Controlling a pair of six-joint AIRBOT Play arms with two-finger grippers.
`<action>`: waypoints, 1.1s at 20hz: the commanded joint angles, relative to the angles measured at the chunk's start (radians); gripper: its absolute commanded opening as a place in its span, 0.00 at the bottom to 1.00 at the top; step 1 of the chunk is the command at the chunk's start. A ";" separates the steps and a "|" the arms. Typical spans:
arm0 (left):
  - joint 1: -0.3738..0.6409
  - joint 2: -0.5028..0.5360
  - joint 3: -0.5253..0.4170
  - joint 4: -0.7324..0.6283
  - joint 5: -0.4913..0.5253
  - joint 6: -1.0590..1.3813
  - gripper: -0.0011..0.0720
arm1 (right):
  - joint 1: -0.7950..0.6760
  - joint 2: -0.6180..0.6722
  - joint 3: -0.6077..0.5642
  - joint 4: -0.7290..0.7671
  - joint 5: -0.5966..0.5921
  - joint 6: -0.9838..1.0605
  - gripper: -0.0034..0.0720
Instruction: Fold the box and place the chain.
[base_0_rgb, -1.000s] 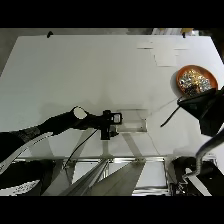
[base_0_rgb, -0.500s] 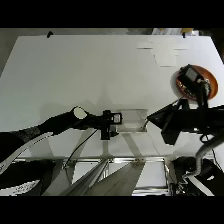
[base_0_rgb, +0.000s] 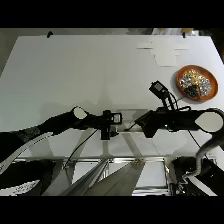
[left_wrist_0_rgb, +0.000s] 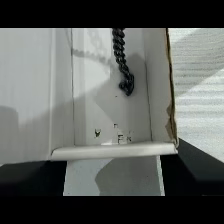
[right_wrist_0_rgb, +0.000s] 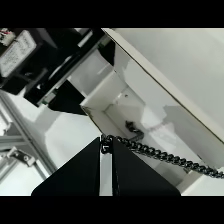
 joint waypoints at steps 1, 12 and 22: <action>0.000 0.001 0.000 0.000 0.000 0.000 0.30 | 0.001 -0.070 -0.016 0.011 -0.017 -0.016 0.07; 0.000 0.001 0.000 0.000 0.000 0.000 0.30 | 0.000 -0.126 0.349 -0.303 0.234 0.107 0.24; 0.000 0.001 0.000 0.000 0.000 0.000 0.30 | -0.228 -0.390 0.509 -0.739 0.323 0.390 0.06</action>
